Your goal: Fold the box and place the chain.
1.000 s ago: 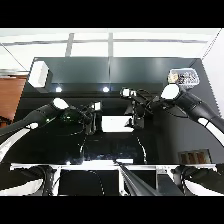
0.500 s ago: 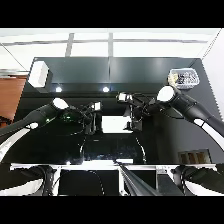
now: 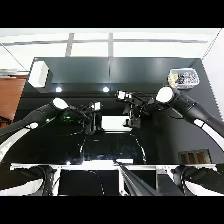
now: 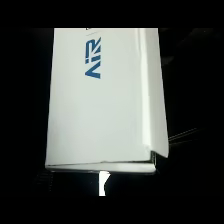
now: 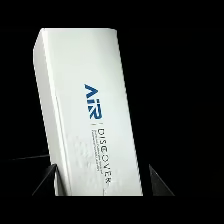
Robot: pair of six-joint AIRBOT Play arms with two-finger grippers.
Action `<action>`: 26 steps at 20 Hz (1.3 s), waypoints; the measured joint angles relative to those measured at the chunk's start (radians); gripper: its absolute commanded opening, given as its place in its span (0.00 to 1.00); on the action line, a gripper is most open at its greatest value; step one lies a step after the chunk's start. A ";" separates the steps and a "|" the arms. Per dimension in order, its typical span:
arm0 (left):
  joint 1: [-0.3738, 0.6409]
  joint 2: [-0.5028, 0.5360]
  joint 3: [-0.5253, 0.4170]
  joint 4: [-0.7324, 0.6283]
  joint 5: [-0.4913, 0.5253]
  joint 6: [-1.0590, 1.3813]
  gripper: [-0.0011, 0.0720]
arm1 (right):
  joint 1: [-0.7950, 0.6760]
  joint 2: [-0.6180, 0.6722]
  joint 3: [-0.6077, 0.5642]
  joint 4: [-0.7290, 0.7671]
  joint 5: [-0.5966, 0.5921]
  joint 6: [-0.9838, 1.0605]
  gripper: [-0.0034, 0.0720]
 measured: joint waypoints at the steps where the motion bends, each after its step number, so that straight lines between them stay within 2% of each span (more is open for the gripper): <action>1: 0.000 0.000 0.000 0.000 0.000 0.000 0.63 | 0.000 0.003 0.000 0.001 -0.002 0.003 0.97; 3: 0.000 0.000 0.000 0.000 -0.001 0.000 0.63 | 0.000 0.008 0.000 0.006 -0.007 0.008 0.97; 4: 0.000 0.000 0.000 0.000 -0.001 0.001 0.63 | 0.000 0.011 0.000 0.009 -0.007 0.010 0.80; 5: 0.000 0.000 0.000 0.000 -0.002 0.001 0.63 | 0.000 0.012 0.000 0.014 -0.008 0.010 0.74; 6: 0.000 0.000 0.000 0.000 -0.002 0.002 0.63 | 0.000 0.013 0.000 0.019 -0.005 0.011 0.74; 7: 0.000 0.000 0.000 0.000 -0.002 0.002 0.63 | 0.000 0.014 0.000 0.024 -0.005 0.013 0.62; 8: 0.000 0.000 0.000 0.000 -0.002 0.002 0.63 | 0.001 0.015 0.000 0.027 -0.003 0.014 0.57; 14: 0.000 0.000 0.000 0.000 -0.002 0.003 0.63 | 0.001 0.016 -0.001 0.034 0.005 0.041 0.57; 15: 0.000 0.000 0.000 0.000 -0.003 0.003 0.63 | 0.001 0.016 -0.002 0.034 0.008 0.041 0.42; 26: 0.000 0.000 0.000 0.000 -0.003 0.003 0.63 | 0.001 0.014 -0.019 0.036 0.007 0.047 0.42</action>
